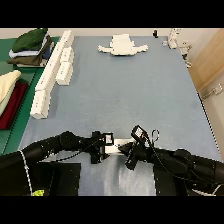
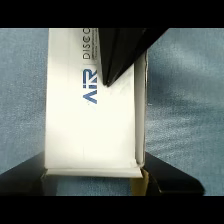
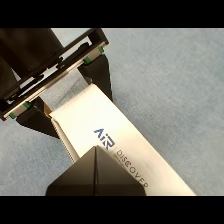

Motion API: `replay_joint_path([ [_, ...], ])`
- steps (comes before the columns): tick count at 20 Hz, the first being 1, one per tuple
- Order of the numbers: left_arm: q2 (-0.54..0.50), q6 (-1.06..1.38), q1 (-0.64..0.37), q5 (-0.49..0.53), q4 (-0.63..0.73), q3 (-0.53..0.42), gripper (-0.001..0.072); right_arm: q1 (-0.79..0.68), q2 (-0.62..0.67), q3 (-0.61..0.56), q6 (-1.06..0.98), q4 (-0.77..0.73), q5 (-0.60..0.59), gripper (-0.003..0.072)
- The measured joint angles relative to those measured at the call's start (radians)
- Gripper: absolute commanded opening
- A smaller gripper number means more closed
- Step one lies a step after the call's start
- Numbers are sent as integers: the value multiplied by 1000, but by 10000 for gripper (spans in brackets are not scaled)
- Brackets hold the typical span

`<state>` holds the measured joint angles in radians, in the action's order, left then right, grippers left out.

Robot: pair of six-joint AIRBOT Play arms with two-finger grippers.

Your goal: Fold the box.

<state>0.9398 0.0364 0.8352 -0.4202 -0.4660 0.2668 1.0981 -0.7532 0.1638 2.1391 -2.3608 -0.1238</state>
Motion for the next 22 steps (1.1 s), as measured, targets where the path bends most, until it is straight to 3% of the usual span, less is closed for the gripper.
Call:
replay_joint_path([
  [6, 0, 1, 0, 0, -1, 0, 450, 0, 11, -2, -8, 7, -6, 5],
  [12, 0, 2, 0, 0, -1, 0, 450, 1, 103, -2, -11, 28, 18, 18],
  [18, 0, 1, 0, 0, -1, 0, 450, -44, 142, 29, -11, 116, 53, 19],
  [22, 0, 1, 0, 0, -1, 0, 450, -192, 78, 154, -11, 254, -101, 18],
])
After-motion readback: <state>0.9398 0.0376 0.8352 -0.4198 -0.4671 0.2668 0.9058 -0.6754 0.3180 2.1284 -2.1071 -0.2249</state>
